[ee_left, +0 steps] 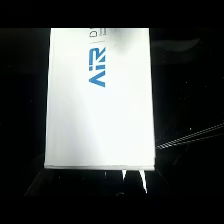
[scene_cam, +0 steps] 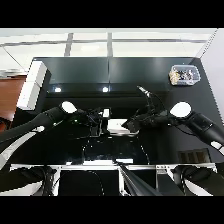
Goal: Fold the box and place the chain.
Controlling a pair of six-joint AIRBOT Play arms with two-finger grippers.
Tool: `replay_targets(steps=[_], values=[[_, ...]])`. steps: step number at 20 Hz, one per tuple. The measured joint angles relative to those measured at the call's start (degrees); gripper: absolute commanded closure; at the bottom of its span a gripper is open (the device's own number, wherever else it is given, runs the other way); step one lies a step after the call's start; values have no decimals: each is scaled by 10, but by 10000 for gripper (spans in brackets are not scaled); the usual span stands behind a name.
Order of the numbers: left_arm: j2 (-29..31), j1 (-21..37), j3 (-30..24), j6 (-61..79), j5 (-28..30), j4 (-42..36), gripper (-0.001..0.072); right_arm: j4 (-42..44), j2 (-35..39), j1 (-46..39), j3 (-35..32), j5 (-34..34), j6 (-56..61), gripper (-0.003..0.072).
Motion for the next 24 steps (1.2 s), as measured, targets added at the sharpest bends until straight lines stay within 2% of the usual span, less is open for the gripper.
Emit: replay_targets(steps=[7,14,19,22,23,24], values=[[0,0,0,1,0,0,304,31,-52,0,-19,-30,38,670],[0,0,0,1,0,1,304,32,-70,0,-22,-43,44,669],[0,0,0,1,0,1,303,31,-73,-2,-20,-41,44,670],[1,0,0,-5,1,1,300,19,-63,-26,-2,-11,37,670],[3,0,0,-7,4,2,294,25,-51,-41,5,4,35,670],[6,0,0,-8,9,2,168,24,-35,-62,11,17,34,670]])
